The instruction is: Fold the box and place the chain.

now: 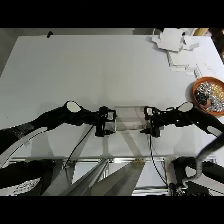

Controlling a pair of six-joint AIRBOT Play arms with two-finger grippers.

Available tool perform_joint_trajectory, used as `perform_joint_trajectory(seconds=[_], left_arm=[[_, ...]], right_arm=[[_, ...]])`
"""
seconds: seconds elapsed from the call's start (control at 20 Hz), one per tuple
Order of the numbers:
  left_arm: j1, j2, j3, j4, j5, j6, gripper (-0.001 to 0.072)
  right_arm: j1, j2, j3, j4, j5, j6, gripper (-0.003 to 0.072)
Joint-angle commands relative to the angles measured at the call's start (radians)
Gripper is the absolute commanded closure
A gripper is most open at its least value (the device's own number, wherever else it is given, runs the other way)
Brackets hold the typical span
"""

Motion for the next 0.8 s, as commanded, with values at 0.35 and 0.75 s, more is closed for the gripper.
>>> perform_joint_trajectory(seconds=[0.35,0.75], left_arm=[[-0.017,-0.003,-0.042,-0.109,0.051,0.032,0.0011],[-0.060,-0.039,-0.042,-0.179,0.074,0.069,0.0016]], right_arm=[[0.000,0.000,0.000,-0.001,0.000,-0.002,0.0251],[0.000,0.000,0.000,-0.001,0.000,-0.002,0.0251]])
